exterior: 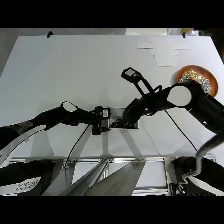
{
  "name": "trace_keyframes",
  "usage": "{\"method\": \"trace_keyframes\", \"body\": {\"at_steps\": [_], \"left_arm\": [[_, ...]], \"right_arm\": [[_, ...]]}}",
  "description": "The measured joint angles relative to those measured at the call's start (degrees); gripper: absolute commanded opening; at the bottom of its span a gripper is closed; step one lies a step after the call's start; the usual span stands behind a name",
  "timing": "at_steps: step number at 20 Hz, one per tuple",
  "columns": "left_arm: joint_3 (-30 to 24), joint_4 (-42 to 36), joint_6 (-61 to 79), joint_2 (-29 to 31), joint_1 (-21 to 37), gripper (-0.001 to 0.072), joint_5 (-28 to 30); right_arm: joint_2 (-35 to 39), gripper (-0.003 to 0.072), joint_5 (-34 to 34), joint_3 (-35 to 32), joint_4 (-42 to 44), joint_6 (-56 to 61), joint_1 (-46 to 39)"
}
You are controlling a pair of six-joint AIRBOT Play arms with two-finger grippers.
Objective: Fold the box and place the chain.
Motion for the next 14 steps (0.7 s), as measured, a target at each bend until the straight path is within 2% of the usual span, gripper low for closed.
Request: {"method": "trace_keyframes", "body": {"at_steps": [4, 5, 6, 7, 8, 9, 14], "left_arm": [[0.00, 0.00, 0.02, 0.00, 0.00, 0.0136, 0.00], [0.00, 0.00, 0.02, 0.00, 0.00, 0.0136, 0.00], [0.00, 0.00, 0.02, 0.00, 0.00, 0.0136, 0.00], [0.00, 0.00, 0.02, 0.00, 0.00, 0.0136, 0.00], [0.00, 0.00, 0.02, 0.00, 0.00, 0.0136, 0.00], [0.00, 0.00, 0.02, 0.00, 0.00, 0.0136, 0.00], [0.00, 0.00, 0.02, 0.00, 0.00, 0.0136, 0.00]], "right_arm": [[-2.29, 0.0261, 0.22, 1.25, 1.60, -5.14, 0.00], [-2.54, 0.0225, 0.31, 2.40, 1.88, -6.12, 0.00], [-2.75, 0.0138, 0.57, 3.80, 2.05, -7.13, -0.09], [-3.02, 0.0087, 0.44, 5.57, 2.23, -8.35, -0.31], [-3.45, 0.0079, 0.28, 7.32, 2.40, -9.64, -0.66], [-4.20, 0.0027, -0.11, 9.18, 2.38, -10.93, -1.20], [-10.91, 0.0020, -0.35, 13.84, 1.42, -15.54, -3.21]]}}
